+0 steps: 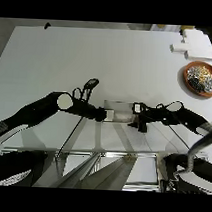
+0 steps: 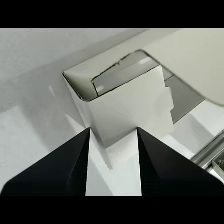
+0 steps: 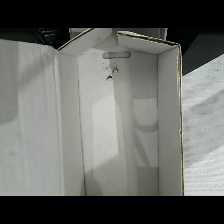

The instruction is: Fold the box and place the chain.

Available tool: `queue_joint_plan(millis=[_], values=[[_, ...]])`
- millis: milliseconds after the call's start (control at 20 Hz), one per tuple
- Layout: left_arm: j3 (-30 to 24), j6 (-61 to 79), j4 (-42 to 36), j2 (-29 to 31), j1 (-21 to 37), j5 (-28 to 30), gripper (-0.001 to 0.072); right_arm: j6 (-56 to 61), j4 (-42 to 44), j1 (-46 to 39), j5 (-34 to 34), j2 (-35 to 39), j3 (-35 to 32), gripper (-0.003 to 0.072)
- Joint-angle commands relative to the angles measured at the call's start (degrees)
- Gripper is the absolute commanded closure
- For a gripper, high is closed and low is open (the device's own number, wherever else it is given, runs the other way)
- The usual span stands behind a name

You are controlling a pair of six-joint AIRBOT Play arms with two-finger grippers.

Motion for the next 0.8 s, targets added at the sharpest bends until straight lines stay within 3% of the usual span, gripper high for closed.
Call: queue_joint_plan(millis=[0,450,750], values=[[3.1,-6.3,6.3,-1.1,-1.2,-1.4,0.0370,0.0,0.0,0.0,0.0,0.0,0.0,0.0360],[11.6,-19.4,16.9,-7.6,-6.1,-8.1,0.0367,0.0,0.0,0.0,0.0,0.0,0.0,0.0360],[18.7,-29.1,23.1,-13.0,-8.3,-16.9,0.0368,0.0,0.0,0.0,0.0,0.0,0.0,0.0360]])
